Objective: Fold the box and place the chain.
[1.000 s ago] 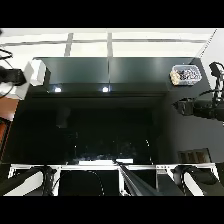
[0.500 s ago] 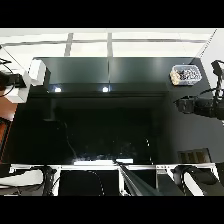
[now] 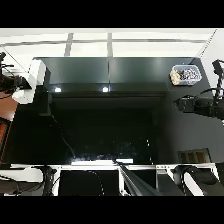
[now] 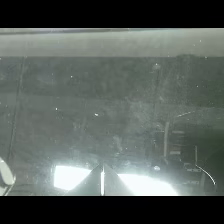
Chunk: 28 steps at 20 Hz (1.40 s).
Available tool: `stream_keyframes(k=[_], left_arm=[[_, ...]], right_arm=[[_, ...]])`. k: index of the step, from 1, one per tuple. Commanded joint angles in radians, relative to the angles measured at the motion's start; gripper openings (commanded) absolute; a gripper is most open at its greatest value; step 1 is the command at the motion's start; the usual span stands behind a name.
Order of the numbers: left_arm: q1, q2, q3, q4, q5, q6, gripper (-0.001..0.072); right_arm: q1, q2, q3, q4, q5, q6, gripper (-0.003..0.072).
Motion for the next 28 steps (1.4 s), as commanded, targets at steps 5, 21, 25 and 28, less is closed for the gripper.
stream_keyframes(k=[5, 21, 25, 28], left_arm=[[0.008, -0.062, 0.002, -0.035, 0.013, 0.04, 0.0272], [0.007, -0.079, 0.005, -0.013, 0.122, 0.043, 0.0273], [0.007, -0.09, 0.005, -0.015, 0.124, 0.043, 0.0274], [0.006, -0.103, 0.005, -0.024, 0.126, 0.043, 0.0276]], right_arm=[[0.0, 0.0, 0.0, 0.0, -0.007, 0.018, 0.0011], [0.0, -0.001, 0.0, 0.0, -0.009, 0.038, 0.0012], [0.0, -0.001, 0.0, 0.0, -0.014, 0.038, 0.0011], [0.0, -0.001, 0.0, 0.0, -0.014, 0.039, 0.0011]])
